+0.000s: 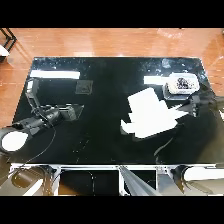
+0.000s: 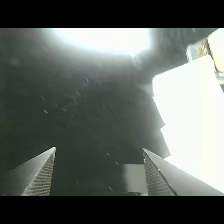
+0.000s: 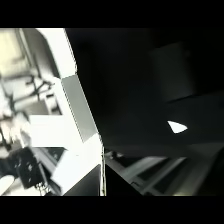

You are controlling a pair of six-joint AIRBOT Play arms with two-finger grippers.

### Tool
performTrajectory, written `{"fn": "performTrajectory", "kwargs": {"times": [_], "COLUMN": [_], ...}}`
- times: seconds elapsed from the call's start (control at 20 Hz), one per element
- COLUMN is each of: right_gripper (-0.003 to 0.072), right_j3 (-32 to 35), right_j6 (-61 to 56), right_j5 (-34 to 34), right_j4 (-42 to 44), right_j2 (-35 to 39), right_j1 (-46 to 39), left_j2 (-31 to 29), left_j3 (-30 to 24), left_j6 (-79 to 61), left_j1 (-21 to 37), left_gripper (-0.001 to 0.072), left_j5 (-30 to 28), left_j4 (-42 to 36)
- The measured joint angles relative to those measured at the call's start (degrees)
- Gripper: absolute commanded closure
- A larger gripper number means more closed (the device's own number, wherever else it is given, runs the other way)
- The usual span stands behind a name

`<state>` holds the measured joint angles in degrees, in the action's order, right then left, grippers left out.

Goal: Fold the box and place the chain.

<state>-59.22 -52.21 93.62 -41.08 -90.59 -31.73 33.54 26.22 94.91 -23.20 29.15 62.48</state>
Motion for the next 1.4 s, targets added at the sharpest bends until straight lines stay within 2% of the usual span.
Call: {"fn": "performTrajectory", "kwargs": {"times": [0.1, 0.25, 0.45, 0.6, 0.8, 0.95, 1.05, 1.25, 1.4], "right_gripper": [0.0665, 0.0665, 0.0665, 0.0665, 0.0665, 0.0665, 0.0665, 0.0665, 0.0665], "right_j3": [0.98, 5.66, 18.62, 28.52, 35.78, 37.59, 38.10, 38.51, 38.62], "right_j6": [-0.52, -1.22, -2.10, -0.17, 0.96, 1.25, 1.31, 1.46, 1.46], "right_j5": [-2.95, -11.41, -25.68, -33.09, -39.23, -42.32, -43.36, -44.37, -44.57], "right_j4": [1.42, 2.27, 3.06, 3.96, 5.73, 6.69, 7.48, 8.74, 9.18], "right_j2": [4.17, 13.40, 28.83, 36.68, 40.65, 41.62, 41.88, 42.07, 42.12], "right_j1": [6.84, 15.87, 25.86, 31.76, 37.66, 40.00, 40.68, 41.27, 41.38], "left_j2": [1.73, 4.59, 7.91, 11.02, 16.81, 22.73, 26.75, 35.23, 41.94], "left_j3": [0.00, 0.00, 0.00, 0.04, 0.11, 0.11, 0.11, 0.57, 3.08], "left_j6": [-0.02, 0.00, -0.07, -1.68, -11.19, -23.30, -29.92, -44.00, -51.49], "left_j1": [-1.36, -2.62, -3.13, -2.71, 2.36, 7.32, 8.92, 9.68, 9.88], "left_gripper": [0.0079, 0.0078, 0.0079, 0.0078, 0.0078, 0.0077, 0.0077, 0.0078, 0.0078], "left_j5": [0.00, -0.02, 0.35, 1.95, 9.64, 17.90, 21.44, 23.89, 25.33], "left_j4": [-1.53, -3.76, -6.51, -9.35, -18.43, -26.86, -31.01, -40.79, -46.07]}}
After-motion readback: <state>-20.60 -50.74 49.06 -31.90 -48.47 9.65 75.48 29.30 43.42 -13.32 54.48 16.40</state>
